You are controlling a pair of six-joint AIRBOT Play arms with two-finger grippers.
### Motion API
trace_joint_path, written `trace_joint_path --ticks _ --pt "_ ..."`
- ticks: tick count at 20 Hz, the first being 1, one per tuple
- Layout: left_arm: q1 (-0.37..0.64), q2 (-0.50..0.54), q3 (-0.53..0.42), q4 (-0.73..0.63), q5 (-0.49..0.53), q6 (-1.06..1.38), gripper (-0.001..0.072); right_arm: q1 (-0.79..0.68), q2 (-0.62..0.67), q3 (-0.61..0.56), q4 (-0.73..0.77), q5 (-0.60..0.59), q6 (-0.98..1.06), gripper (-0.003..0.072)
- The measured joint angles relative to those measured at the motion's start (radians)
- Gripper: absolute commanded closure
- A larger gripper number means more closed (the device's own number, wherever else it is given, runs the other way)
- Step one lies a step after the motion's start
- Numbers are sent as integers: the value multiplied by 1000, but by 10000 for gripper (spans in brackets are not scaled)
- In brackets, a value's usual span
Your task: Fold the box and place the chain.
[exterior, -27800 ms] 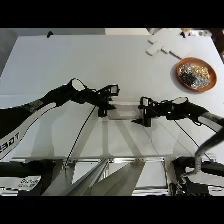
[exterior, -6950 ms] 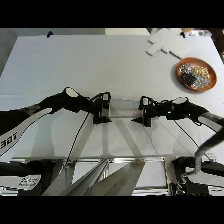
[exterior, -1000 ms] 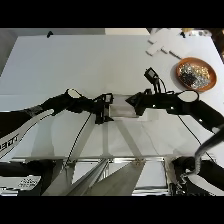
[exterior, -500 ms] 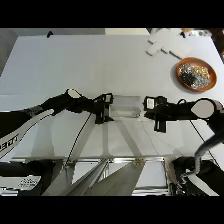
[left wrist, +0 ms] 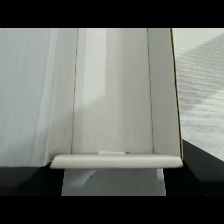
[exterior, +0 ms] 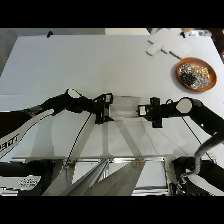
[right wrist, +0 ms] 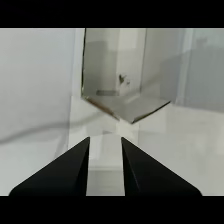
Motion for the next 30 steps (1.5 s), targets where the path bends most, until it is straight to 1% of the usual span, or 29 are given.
trace_joint_path --ticks 5,12,13,14,18,19,20,21,22,26,30 --pt "0 0 0 0 0 0 504 0 -22 0 83 -56 -78 437" --pt "0 0 0 0 0 0 504 0 -27 0 190 -75 -101 440" --pt "0 0 0 0 -1 0 504 0 -27 -1 200 -75 -101 478" --pt "0 0 0 0 -1 0 504 0 -27 -1 211 -74 -103 498" --pt "0 0 0 1 -1 0 504 -1 -27 -2 228 -63 -87 498" --pt "0 0 0 1 -1 1 504 -1 -27 -2 229 -61 -76 496" --pt "0 0 0 1 -1 1 504 -1 -30 -2 230 -60 -68 471" --pt "0 0 0 1 -1 1 504 -1 -37 -2 232 -56 -65 410" --pt "0 0 0 1 -1 1 504 0 -46 -2 237 -52 -61 385" --pt "0 0 0 1 -1 1 504 0 -88 -3 242 -42 -47 388" --pt "1 0 0 0 0 0 504 0 -101 -3 281 -69 -64 399"
